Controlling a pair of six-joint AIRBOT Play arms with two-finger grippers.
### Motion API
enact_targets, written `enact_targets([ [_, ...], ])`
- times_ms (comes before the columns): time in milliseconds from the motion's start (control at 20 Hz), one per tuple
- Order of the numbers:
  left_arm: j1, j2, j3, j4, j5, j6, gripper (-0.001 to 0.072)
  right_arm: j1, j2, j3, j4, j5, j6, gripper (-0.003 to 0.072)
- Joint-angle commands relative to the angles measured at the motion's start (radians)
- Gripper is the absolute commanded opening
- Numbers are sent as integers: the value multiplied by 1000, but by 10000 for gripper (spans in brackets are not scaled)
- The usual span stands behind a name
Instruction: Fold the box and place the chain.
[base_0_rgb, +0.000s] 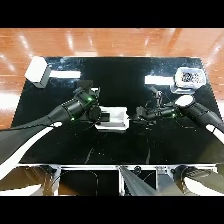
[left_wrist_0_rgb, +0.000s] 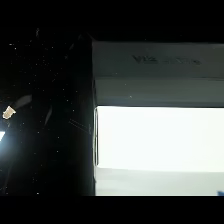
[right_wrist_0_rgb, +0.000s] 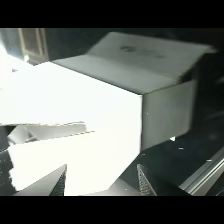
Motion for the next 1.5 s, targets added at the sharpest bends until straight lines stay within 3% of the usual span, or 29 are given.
enact_targets([
  [0, 0, -1, 0, -2, 2, 0, 19, 53, -1, 35, -58, 4, 94, 533],
  [150, 0, -1, 0, -2, 2, 0, 19, 170, -1, 98, -230, -75, 275, 533],
  [250, 0, -1, 0, -2, 2, 0, 19, 269, -1, 161, -431, -122, 458, 533],
  [400, 0, -1, 0, -2, 1, 0, 19, 415, -1, 240, -749, -130, 753, 533],
  [500, 0, -1, 0, -2, 2, 0, 19, 477, -8, 270, -858, -132, 864, 533],
  [650, 0, -1, 0, -2, 2, 0, 19, 512, -47, 299, -912, -116, 945, 492],
  [1050, 0, -1, 0, 0, 1, 1, 19, 535, -147, 320, -990, -39, 1011, 491],
  [1450, 0, -1, 0, 0, 0, 1, 19, 537, -173, 321, -993, -55, 1012, 485],
])
